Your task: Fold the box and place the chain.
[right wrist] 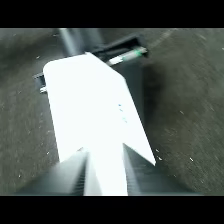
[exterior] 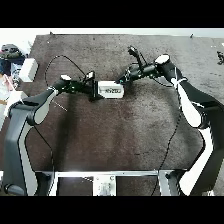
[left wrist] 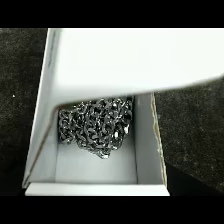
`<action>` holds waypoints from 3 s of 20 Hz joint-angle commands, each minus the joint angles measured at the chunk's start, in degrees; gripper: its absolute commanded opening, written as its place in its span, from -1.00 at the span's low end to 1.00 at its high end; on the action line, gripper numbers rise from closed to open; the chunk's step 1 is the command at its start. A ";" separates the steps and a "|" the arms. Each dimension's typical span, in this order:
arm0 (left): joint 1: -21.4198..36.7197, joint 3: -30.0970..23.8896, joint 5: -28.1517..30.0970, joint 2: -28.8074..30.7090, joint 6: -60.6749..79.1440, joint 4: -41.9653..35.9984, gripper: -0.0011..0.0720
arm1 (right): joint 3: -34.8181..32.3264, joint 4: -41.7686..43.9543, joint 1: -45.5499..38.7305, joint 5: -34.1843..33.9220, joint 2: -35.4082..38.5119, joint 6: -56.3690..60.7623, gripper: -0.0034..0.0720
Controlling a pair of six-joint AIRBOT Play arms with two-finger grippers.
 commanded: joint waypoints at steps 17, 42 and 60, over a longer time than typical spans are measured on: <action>0.02 0.04 0.00 0.00 -0.02 0.00 -0.01 | 0.09 -11.19 5.07 -7.32 0.20 -8.79 -0.13; 0.02 0.02 0.04 0.00 -0.04 -1.05 0.00 | -0.11 -19.93 6.84 -5.57 1.11 -5.05 -0.50; 0.02 0.00 0.04 0.00 -0.04 -1.05 -0.01 | -0.11 1.46 2.60 -1.03 0.72 -2.27 -0.87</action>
